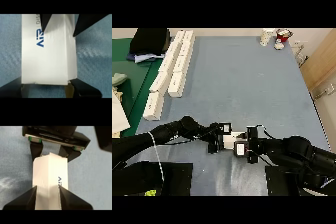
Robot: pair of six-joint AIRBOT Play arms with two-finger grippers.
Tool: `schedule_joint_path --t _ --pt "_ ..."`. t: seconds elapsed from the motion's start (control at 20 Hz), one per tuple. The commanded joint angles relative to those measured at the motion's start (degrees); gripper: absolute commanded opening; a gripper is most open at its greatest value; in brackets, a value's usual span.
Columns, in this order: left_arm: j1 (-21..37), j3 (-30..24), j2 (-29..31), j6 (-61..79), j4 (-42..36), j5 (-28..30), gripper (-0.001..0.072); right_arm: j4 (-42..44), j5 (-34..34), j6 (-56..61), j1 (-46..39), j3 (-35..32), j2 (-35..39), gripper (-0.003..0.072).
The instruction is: Fold the box.
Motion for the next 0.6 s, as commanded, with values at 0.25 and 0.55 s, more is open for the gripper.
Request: schedule_joint_path --t 0.25,0.55 --pt "0.0 0.02 0.0 0.11 0.04 -0.04 0.0465 -3.1 0.46 -0.28 0.02 0.59 1.62 0.0365" --pt "0.0 0.02 0.0 0.11 0.04 -0.07 0.0465 -4.39 0.52 -0.2 -0.04 1.7 1.53 0.0365"
